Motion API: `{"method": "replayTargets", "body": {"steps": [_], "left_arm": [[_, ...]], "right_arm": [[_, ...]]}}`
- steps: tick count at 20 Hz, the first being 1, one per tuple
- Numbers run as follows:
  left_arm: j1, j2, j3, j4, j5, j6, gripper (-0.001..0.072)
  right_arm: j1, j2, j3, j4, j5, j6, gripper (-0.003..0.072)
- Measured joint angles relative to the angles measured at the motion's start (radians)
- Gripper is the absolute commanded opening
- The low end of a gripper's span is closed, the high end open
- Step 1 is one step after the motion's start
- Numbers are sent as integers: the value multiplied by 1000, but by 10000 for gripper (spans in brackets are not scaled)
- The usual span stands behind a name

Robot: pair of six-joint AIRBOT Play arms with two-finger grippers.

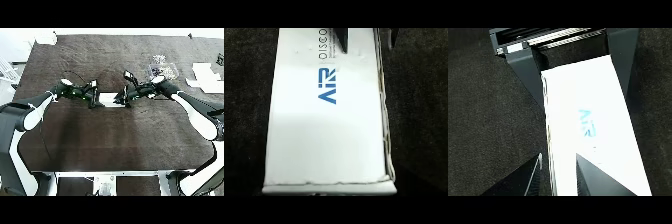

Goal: Fold the box and place the chain.

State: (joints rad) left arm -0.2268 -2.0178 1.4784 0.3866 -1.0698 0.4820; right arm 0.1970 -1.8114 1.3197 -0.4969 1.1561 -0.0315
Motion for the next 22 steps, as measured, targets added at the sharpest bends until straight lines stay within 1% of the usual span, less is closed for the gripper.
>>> {"method": "replayTargets", "body": {"steps": [1,2,4,6,7,8,10,11,12,16,19,22], "left_arm": [[0,0,0,0,0,-1,361],[0,0,0,0,0,-2,361],[0,0,0,-3,2,-4,361],[0,0,0,-4,5,-5,362],[0,0,0,-4,5,-5,361],[0,0,0,-4,5,-5,361],[-1,0,0,-3,4,-5,361],[-1,0,0,-3,4,-5,361],[0,0,0,-3,4,-5,361],[-1,0,0,-3,4,-4,361],[0,0,0,-3,3,-3,361],[-1,0,0,-3,3,-3,361]], "right_arm": [[-1,0,-3,5,2,-3,190],[-2,0,-5,14,4,-7,185],[-11,0,-8,53,7,-29,152],[-22,5,-8,121,9,-50,139],[-26,11,-8,157,18,-59,111],[-31,18,-8,180,29,-64,107],[-38,45,-8,215,47,-73,53],[-38,63,-8,227,54,-75,43],[-39,80,-9,233,61,-75,14],[-43,138,-47,252,62,-42,9],[-42,136,-112,256,-4,-31,9],[-42,103,-156,258,-53,-25,8]]}}
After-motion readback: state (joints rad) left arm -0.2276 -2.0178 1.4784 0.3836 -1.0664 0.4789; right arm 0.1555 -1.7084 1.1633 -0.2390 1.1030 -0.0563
